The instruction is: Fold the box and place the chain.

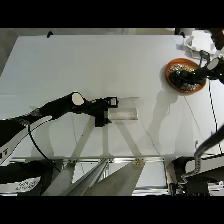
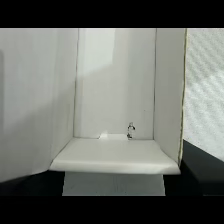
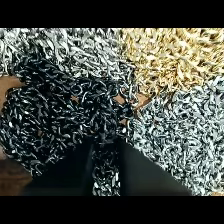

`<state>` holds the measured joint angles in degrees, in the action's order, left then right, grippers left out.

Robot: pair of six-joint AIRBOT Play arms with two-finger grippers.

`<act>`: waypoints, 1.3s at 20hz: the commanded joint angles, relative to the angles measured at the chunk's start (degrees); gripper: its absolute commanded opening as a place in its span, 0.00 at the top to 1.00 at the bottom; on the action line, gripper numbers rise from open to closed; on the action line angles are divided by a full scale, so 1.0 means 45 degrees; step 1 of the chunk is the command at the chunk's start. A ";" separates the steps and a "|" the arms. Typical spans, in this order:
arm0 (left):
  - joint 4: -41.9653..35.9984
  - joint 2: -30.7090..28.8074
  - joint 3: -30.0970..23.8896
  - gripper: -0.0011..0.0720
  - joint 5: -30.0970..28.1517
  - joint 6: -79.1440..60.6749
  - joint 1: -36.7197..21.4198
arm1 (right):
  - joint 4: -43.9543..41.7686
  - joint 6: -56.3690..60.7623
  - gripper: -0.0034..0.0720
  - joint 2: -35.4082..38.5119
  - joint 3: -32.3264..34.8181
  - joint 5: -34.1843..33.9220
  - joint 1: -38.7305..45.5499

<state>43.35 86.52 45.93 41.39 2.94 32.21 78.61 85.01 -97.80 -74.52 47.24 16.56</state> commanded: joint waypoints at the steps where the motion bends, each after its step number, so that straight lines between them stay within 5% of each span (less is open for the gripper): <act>1: 0.0005 -0.0010 0.0000 0.61 -0.0005 -0.0005 0.0005 | 0.0005 -0.0005 0.93 0.0000 -0.0005 0.0126 -0.0015; 7: 0.0000 -0.0010 0.0000 0.61 0.0000 -0.0005 0.0005 | 0.0005 -0.1001 0.93 0.1875 -0.0034 0.0758 -0.0015; 17: 0.0000 -0.0010 0.0000 0.61 0.0000 -0.0005 0.0005 | -0.2652 -0.3007 0.93 0.7849 -0.0034 0.5192 -0.0015; 26: 0.0000 -0.0010 0.0000 0.61 -0.0005 -0.0005 0.0005 | -0.4721 -0.3366 0.93 1.1030 -0.0024 0.7684 -0.0015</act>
<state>43.35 86.52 45.93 41.39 2.94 32.21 60.80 70.43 -52.05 -74.63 77.73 16.53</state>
